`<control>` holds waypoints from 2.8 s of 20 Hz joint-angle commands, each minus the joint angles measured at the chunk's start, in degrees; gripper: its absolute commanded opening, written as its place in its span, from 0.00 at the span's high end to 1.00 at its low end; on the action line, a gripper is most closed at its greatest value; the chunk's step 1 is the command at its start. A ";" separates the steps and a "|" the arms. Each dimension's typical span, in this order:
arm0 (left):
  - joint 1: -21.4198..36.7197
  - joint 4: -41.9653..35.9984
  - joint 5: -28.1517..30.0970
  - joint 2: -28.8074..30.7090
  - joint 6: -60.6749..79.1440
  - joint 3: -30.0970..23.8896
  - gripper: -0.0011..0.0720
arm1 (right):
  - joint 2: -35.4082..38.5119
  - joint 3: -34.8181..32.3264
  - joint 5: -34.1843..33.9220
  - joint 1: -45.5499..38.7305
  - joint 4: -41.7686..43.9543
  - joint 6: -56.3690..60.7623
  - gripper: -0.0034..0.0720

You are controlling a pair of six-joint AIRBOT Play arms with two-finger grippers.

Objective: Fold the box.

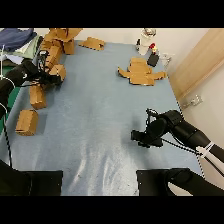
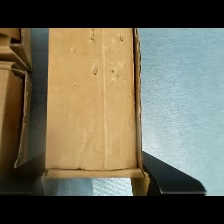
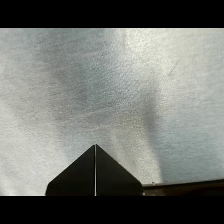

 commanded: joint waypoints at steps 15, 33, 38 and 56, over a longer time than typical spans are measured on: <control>-0.15 11.56 1.05 -1.40 -10.62 0.35 0.27 | -0.02 0.04 1.01 0.02 0.33 0.02 0.95; -2.14 14.93 -5.14 -2.89 -10.47 2.23 0.26 | -0.02 0.04 0.98 0.02 0.44 0.02 0.95; -2.05 15.08 -6.34 -2.91 -10.54 3.32 0.04 | -0.02 0.04 0.98 0.02 0.44 0.02 0.95; 0.31 13.29 -40.17 4.46 -10.43 16.28 0.97 | -0.04 1.79 6.14 0.02 0.15 -2.19 0.95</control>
